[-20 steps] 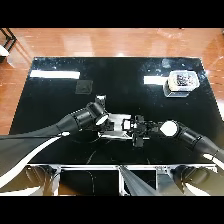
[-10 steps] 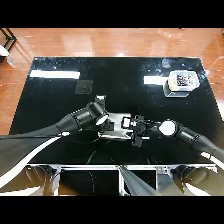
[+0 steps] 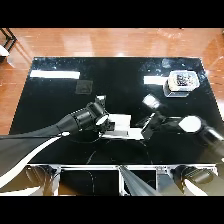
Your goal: Fold the box and place the chain.
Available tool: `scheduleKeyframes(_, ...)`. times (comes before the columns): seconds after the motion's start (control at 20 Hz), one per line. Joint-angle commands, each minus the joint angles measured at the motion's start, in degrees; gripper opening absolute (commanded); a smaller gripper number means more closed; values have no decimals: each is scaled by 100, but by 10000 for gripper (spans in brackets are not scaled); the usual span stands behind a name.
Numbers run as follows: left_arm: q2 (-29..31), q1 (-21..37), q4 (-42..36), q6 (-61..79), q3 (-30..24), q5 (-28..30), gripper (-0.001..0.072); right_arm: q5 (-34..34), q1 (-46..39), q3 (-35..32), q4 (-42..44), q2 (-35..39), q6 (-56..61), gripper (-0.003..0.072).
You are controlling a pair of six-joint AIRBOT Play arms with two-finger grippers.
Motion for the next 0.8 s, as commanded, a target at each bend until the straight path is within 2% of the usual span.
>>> scheduleKeyframes(0.0,2,2,4,7,0,-4,18,1156,-1405,7,-254,597,2210,21)
scheduleKeyframes(0.15,2,2,4,7,0,13,18,1445,-2393,-129,-463,496,3392,20)
scheduleKeyframes(0.25,2,2,2,7,0,42,18,1563,-2518,-304,-490,304,3694,21)
scheduleKeyframes(0.4,2,4,4,7,0,63,18,1582,-2177,-472,-356,-221,3733,21)
scheduleKeyframes(0.5,2,2,-2,7,0,61,18,1322,-1873,-472,-269,-682,3729,20)
scheduleKeyframes(0.75,2,2,-63,9,0,55,18,1023,-1279,-468,1161,-1523,3001,22)
